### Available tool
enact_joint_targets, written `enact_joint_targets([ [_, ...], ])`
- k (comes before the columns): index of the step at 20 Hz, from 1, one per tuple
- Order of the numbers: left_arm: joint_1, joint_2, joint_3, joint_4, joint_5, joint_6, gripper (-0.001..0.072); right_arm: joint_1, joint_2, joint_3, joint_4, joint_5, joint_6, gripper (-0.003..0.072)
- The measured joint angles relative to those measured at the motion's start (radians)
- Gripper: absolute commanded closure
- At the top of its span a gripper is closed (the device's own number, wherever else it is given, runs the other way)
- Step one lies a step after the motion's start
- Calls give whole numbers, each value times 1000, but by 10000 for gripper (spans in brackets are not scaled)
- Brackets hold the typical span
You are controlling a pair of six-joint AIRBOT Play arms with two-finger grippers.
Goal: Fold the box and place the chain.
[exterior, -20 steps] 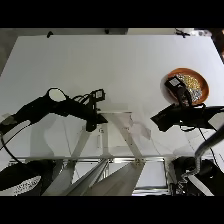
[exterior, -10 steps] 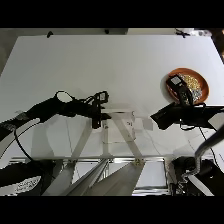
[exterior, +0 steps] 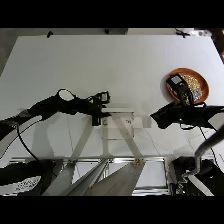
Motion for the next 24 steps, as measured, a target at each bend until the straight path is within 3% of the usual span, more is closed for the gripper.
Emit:
enact_joint_targets([
  [10, 0, -74, 32, 11, -2, -27, 706, 0, 0, 0, 0, -33, 0, 226],
  [24, 0, -86, 33, 14, -6, -30, 700, 0, 0, 0, 0, -21, 0, 226],
])
